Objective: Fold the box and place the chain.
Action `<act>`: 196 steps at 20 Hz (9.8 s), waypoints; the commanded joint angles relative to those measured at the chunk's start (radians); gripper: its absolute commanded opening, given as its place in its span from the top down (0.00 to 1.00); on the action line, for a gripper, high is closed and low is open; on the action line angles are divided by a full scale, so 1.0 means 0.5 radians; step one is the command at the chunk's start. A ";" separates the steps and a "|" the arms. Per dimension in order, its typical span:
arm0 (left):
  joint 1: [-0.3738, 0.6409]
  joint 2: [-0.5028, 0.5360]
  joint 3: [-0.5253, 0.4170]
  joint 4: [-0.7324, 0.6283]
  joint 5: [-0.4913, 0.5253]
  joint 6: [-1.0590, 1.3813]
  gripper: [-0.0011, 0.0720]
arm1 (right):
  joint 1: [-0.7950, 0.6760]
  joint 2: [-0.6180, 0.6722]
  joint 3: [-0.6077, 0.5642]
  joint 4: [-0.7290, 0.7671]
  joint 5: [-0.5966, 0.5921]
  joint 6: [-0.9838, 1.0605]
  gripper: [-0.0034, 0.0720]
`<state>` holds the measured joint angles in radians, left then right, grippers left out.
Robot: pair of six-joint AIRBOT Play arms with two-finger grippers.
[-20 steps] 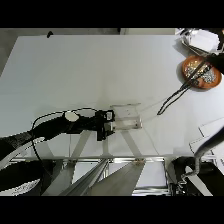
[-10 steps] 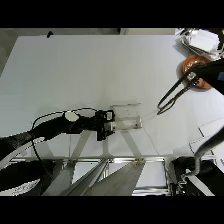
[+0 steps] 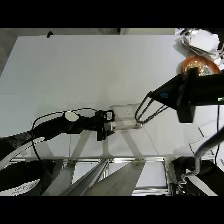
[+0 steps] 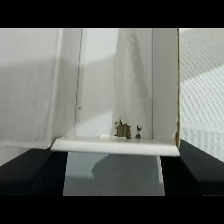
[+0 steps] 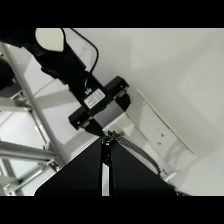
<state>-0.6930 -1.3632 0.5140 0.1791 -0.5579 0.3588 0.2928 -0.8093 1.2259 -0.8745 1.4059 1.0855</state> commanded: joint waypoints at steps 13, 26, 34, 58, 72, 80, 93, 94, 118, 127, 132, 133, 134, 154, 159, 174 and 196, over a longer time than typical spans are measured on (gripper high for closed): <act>-0.001 0.000 -0.001 0.001 0.000 0.001 0.64 | 0.436 -0.489 -0.883 0.124 -0.779 -0.354 0.93; -0.001 -0.001 -0.001 0.001 0.000 0.000 0.64 | 0.439 -0.836 -0.888 0.065 -0.796 -0.333 0.82; -0.001 0.000 -0.001 0.001 0.001 0.001 0.64 | 0.394 -0.850 -0.807 0.011 -0.616 -0.281 0.64; -0.001 -0.001 -0.001 0.001 0.000 0.001 0.64 | -1.390 -1.236 -0.520 -0.851 -1.516 0.710 0.41; -0.001 -0.001 -0.001 0.001 0.000 0.001 0.64 | -1.389 -1.473 -0.520 -0.748 -1.948 0.692 0.45; -0.001 0.000 -0.001 0.001 0.000 0.000 0.64 | -1.306 -1.490 -0.520 -0.746 -1.917 0.694 0.75; -0.001 -0.001 -0.001 0.001 0.000 0.000 0.64 | -1.113 -0.662 -0.520 -0.748 -1.320 0.327 0.93; -0.001 -0.001 -0.001 0.001 0.001 0.001 0.64 | -1.113 -0.539 -0.520 -0.747 -1.231 0.322 0.93; -0.001 -0.001 -0.001 0.001 0.001 0.001 0.64 | -0.311 0.419 -0.520 0.409 -0.388 -0.134 0.93; -0.001 -0.001 -0.001 0.001 0.000 0.001 0.64 | 0.208 -0.004 -0.584 0.078 -0.380 -0.192 0.93; -0.001 -0.001 -0.001 0.001 0.001 0.001 0.64 | 0.288 -0.334 -0.699 -0.019 -0.472 -0.192 0.93; -0.001 -0.001 -0.001 0.001 0.000 0.000 0.64 | 0.289 -0.395 -0.710 -0.024 -0.493 -0.192 0.93; -0.001 -0.001 -0.001 0.001 0.000 0.001 0.64 | 0.289 -0.465 -0.722 -0.022 -0.501 -0.192 0.93; -0.001 -0.001 -0.001 0.001 0.000 0.000 0.64 | 0.280 -0.766 -0.719 0.020 -0.234 -0.192 0.53; -0.001 -0.001 -0.001 0.001 0.000 0.000 0.64 | 0.147 -0.450 -0.700 -0.675 -0.152 -0.155 0.57; -0.001 -0.001 -0.001 0.001 0.001 0.000 0.64 | -0.307 -0.613 -1.218 -0.759 -0.773 -1.900 0.50; -0.001 0.000 -0.001 0.001 0.000 0.000 0.64 | -0.164 -0.775 -1.368 0.051 -0.968 -2.498 0.53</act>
<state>-0.6930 -1.3632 0.5140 0.1795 -0.5579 0.3588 0.2073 -1.1931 0.5426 -0.8742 0.9318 -0.1612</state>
